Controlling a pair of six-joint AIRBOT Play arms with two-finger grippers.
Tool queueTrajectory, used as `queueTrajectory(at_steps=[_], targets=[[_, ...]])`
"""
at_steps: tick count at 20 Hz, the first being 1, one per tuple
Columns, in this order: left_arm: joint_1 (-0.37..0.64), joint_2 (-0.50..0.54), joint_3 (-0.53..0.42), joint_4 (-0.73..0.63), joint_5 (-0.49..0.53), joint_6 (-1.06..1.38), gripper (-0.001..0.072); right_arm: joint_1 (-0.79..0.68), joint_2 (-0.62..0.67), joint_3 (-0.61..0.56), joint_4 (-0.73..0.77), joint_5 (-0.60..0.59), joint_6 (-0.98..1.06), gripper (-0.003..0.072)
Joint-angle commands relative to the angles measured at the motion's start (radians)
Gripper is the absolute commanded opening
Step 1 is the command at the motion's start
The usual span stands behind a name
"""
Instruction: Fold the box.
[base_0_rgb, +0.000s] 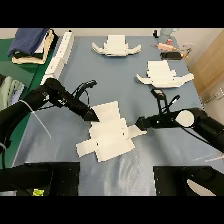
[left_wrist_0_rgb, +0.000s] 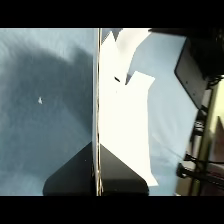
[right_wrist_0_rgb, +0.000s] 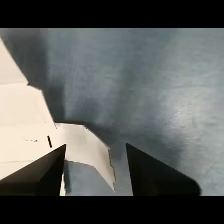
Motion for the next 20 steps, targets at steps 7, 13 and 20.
queueTrajectory(at_steps=[7, 13, 20], targets=[[-0.256, 0.136, 0.000, 0.006, 0.322, 0.252, 0.0012, -0.085, 0.026, 0.181, -0.088, 0.129, 0.066, 0.0002], [-0.394, 0.148, -0.035, 0.030, 0.475, 0.350, 0.0012, -0.085, 0.027, 0.181, -0.090, 0.129, 0.067, 0.0002], [-0.454, 0.176, -0.161, 0.015, 0.581, 0.375, 0.0011, -0.085, 0.027, 0.180, -0.096, 0.109, 0.076, 0.0002]])
